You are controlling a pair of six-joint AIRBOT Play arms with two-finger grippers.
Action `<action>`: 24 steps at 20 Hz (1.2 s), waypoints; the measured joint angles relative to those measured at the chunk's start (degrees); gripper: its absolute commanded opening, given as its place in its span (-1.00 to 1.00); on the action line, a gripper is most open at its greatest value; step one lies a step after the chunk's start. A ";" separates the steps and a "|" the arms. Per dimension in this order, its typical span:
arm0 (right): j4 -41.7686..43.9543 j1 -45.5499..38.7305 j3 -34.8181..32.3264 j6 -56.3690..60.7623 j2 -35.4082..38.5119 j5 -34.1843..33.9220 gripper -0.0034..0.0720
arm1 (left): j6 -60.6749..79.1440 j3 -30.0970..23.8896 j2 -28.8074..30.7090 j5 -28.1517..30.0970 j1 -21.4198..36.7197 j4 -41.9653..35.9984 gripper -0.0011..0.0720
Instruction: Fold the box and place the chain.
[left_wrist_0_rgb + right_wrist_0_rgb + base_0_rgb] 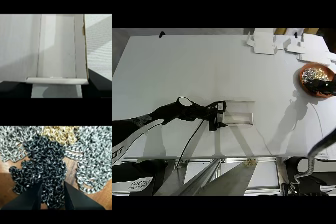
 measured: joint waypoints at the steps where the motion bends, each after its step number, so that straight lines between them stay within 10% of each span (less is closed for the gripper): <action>1: 0.04 0.00 -0.02 0.00 -0.37 -0.22 -0.29 | 0.02 -0.02 -0.02 0.00 0.00 0.00 -0.10; 6: 0.11 0.00 0.02 -0.07 -1.14 -1.57 -0.85 | 0.00 -0.02 -0.02 0.00 0.00 0.00 -0.10; 15: -0.07 0.00 -0.02 -1.38 7.15 3.19 -0.85 | 0.00 -0.02 -0.02 -0.02 0.00 0.00 -0.10; 24: 3.63 7.04 -0.61 -2.62 30.60 19.45 -0.85 | 0.00 0.00 0.00 -0.02 0.00 0.00 -0.10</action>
